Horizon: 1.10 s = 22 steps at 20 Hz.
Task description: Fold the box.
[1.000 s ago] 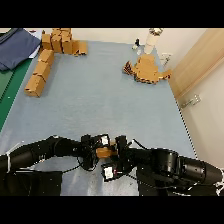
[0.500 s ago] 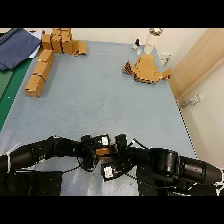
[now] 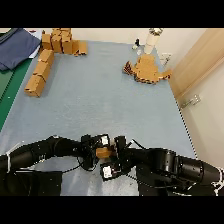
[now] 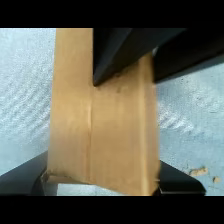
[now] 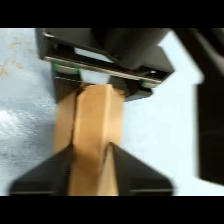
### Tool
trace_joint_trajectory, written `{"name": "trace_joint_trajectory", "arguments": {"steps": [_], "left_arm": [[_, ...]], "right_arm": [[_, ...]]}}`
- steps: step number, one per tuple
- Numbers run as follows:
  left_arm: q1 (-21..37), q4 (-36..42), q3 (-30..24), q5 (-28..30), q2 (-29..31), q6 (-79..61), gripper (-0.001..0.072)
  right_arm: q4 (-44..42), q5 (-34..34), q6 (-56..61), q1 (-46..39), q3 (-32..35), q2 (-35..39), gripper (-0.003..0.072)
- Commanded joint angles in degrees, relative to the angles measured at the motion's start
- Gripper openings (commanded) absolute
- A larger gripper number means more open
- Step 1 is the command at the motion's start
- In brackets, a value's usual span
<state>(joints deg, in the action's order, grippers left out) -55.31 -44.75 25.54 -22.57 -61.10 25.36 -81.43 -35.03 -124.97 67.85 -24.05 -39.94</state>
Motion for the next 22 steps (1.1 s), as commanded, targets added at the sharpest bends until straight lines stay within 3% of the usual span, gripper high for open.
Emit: {"name": "trace_joint_trajectory", "arguments": {"steps": [1, 14, 22], "left_arm": [[0.0, 0.0, 0.0, -0.4, 0.0, 0.0, 0.0532], [0.0, 0.0, 0.0, -0.4, 0.0, 0.0, 0.0532], [0.0, 0.0, 0.0, -0.4, 0.0, 0.0, 0.0532]], "right_arm": [[0.0, -0.3, 0.2, 0.0, 0.0, 0.2, 0.0438], [-7.3, -4.5, 1.6, 0.0, 0.0, 11.3, 0.0444], [-2.4, -2.8, 2.1, -1.5, 0.0, 7.3, 0.0444]]}}
